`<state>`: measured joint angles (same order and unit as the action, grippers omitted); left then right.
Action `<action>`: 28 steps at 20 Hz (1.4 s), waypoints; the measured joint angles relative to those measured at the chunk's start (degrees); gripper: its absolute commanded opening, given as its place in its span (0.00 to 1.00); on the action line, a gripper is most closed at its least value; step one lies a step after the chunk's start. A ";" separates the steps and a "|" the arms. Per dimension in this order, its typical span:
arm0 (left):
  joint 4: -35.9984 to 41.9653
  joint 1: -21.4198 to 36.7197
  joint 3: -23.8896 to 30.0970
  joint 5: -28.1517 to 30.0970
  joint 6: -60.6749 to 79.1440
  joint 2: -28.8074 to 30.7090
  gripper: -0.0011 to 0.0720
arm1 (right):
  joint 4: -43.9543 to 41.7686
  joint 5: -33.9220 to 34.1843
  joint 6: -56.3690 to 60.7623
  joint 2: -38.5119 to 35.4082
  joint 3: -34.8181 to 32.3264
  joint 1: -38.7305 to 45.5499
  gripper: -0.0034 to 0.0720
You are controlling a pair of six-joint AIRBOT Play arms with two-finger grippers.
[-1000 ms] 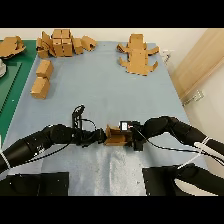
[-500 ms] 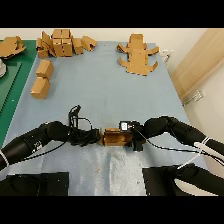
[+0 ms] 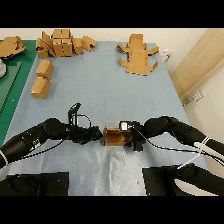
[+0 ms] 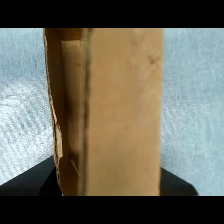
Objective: Fold the box.
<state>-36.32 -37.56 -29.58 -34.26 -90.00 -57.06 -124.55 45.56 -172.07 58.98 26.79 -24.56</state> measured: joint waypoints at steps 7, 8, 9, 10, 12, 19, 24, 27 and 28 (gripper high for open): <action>0.37 0.81 0.00 -4.13 1.75 0.00 0.67 | 0.02 0.00 0.00 0.00 0.00 0.00 0.74; 0.26 1.53 0.00 -4.42 1.79 0.02 0.67 | 0.02 -0.02 0.02 0.00 0.00 0.00 0.74; 0.15 2.38 0.00 -4.46 1.81 0.07 0.67 | 0.00 -0.02 0.02 0.00 0.00 -0.02 0.74; 0.13 3.34 0.00 -4.48 1.84 0.24 0.67 | 0.02 -0.02 0.02 0.00 0.00 0.00 0.74; 0.24 4.90 0.00 -4.66 2.32 0.76 0.74 | 0.02 -0.02 0.02 0.00 0.00 0.00 0.74; 7.48 5.62 0.00 -4.52 10.05 1.60 0.74 | 0.04 -0.02 0.02 0.00 0.00 0.00 0.74; 9.99 5.33 0.02 -6.21 12.94 1.66 0.74 | 0.02 -0.02 0.02 0.00 0.00 0.00 0.74; 10.51 5.31 0.07 -6.56 13.60 1.62 0.74 | 0.02 0.00 0.00 0.00 0.00 -0.02 0.74; 10.64 4.98 0.07 -6.40 13.75 1.44 0.74 | 0.02 0.00 0.00 0.00 0.00 0.00 0.74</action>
